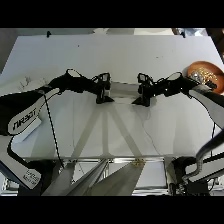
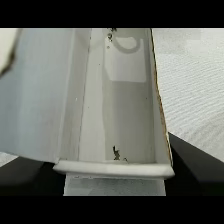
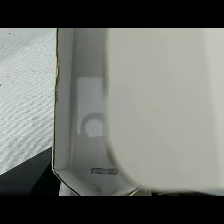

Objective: Fold the box and place the chain.

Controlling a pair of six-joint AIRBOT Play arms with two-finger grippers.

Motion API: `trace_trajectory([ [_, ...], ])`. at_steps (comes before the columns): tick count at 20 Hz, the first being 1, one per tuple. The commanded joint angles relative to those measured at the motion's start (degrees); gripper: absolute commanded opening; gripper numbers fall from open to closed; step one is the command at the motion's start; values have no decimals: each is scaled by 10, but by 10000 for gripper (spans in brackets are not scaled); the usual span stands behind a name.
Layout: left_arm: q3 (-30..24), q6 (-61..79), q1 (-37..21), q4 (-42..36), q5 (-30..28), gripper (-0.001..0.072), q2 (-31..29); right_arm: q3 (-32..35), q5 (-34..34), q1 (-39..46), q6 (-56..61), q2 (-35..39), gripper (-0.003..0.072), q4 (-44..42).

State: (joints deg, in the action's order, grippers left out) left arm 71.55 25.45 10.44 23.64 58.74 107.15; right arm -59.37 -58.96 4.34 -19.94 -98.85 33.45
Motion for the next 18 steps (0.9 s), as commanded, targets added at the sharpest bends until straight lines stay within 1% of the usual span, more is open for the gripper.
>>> trace_trajectory([
  [1, 0, 0, 0, 0, 0, 280, 0, 0, 0, 0, 0, 0, 379, 0],
  [6, 0, 0, 0, 0, 0, 280, 0, 0, 0, 0, 0, 0, 379, -1],
  [10, 0, 0, 0, 0, 0, 280, 0, 0, -19, 0, 0, 0, 380, -22],
  [14, 0, 0, 0, 0, 0, 280, 0, 0, -26, 0, 0, 0, 383, -23],
  [15, 0, 0, 0, 0, 0, 280, 0, 0, -30, 0, 0, 0, 434, -22],
  [17, 0, 0, 0, 0, 0, 280, 0, 0, -30, 0, 0, 0, 570, -23],
  [18, 0, 0, 0, 0, 0, 280, 0, 0, -30, 0, 0, 0, 579, -23],
])
